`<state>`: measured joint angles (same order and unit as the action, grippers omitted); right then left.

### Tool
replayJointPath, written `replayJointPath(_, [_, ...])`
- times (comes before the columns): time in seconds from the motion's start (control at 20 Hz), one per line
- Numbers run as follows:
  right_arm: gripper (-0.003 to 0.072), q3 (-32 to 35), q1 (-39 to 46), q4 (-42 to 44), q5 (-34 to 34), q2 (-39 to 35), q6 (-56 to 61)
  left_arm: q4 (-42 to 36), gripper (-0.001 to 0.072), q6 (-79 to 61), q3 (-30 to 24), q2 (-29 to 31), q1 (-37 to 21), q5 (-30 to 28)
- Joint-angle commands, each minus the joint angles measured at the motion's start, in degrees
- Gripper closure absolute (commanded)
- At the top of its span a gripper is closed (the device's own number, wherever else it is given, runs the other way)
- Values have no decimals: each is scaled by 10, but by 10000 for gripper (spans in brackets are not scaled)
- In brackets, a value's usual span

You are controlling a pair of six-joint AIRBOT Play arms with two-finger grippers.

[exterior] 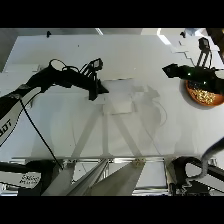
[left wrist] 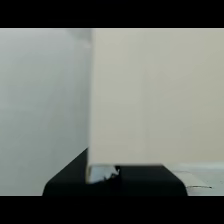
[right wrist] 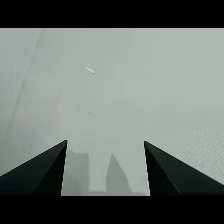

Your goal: Fold the box and place the chain.

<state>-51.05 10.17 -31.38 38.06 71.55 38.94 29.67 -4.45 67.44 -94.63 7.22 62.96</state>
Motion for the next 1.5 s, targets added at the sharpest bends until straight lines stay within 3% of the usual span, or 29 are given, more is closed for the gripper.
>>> replayJointPath(0.0, [154,0,0,0,0,0,0,-26,709,-21,-17,-32,-7,-8])
replayJointPath(0.35, [154,0,0,0,0,0,0,-13,710,-124,-17,-60,-3,-11])
replayJointPath(0.6, [154,0,0,0,0,0,0,-6,711,-134,-17,-60,-3,-19])
replayJointPath(0.85, [154,0,0,0,0,0,0,57,711,-96,-16,-60,-3,-11])
replayJointPath(1.45, [154,0,0,0,0,0,0,29,705,-137,-16,-71,0,-32])
